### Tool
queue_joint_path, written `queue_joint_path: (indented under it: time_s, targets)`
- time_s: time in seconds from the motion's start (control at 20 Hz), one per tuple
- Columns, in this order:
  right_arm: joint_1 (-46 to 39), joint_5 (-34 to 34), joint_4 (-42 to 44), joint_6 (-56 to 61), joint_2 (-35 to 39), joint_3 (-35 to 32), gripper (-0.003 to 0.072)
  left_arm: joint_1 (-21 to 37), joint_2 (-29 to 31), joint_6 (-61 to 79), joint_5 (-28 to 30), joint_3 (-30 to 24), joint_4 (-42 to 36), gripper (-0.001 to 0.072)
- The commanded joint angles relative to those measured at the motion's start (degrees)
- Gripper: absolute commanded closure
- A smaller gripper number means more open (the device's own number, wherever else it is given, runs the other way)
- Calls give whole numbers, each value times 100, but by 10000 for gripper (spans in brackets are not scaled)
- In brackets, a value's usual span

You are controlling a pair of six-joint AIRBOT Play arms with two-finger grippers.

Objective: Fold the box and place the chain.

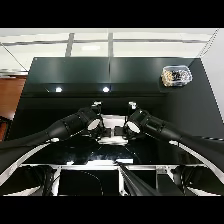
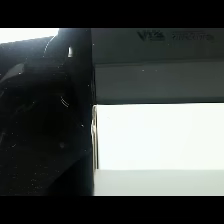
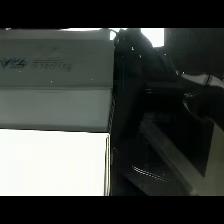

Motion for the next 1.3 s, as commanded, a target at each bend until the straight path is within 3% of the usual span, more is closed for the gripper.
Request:
queue_joint_path:
  time_s: [0.0, 0.15, 0.2, 0.25, 0.3, 0.4, 0.45, 0.5, 0.55, 0.7, 0.85, 0.95, 1.05, 1.15, 1.25]
  targets:
    - [4, 4, 11, -7, 0, 7, 429, -4, -2, -2, 0, 2, 0, 679]
    - [4, 4, 20, -2, 0, 7, 434, -4, -2, -2, 46, 2, 0, 679]
    - [4, 4, 20, -4, 0, 7, 499, -4, -2, -2, 59, 2, 0, 679]
    - [7, 4, 20, -7, 2, 7, 633, -4, -2, -2, 68, 2, 0, 679]
    - [4, 4, 17, -7, 0, 7, 670, -4, -2, -2, 70, 2, 0, 679]
    - [4, -20, 11, -7, 0, 7, 668, -4, -2, -2, 70, 2, 0, 679]
    - [4, -76, 15, -7, 2, 7, 558, -4, -2, -2, 72, 2, 0, 679]
    - [4, -57, 35, -13, 9, 22, 291, -4, -2, -2, 83, 2, 0, 679]
    - [4, -26, 35, -166, 50, 37, 229, -4, -2, -2, 83, 2, 0, 678]
    - [-17, 197, -7, -920, 533, 37, 229, -4, -2, -2, 90, 2, 2, 679]
    - [-166, 778, -35, -1858, 1532, 37, 232, -4, -2, -2, 92, 2, 2, 679]
    - [-431, 1379, -590, -2243, 2286, 35, 232, -4, -2, -2, 92, 2, 2, 679]
    - [-846, 1615, -1851, -2258, 2857, 28, 232, -4, -2, -2, 90, 2, 0, 679]
    - [-1469, 1370, -3222, -2253, 2962, -17, 232, -4, -2, -2, 96, 2, 2, 679]
    - [-2426, 254, -3626, -2245, 2791, -205, 232, -4, -2, -2, 98, 2, 2, 679]
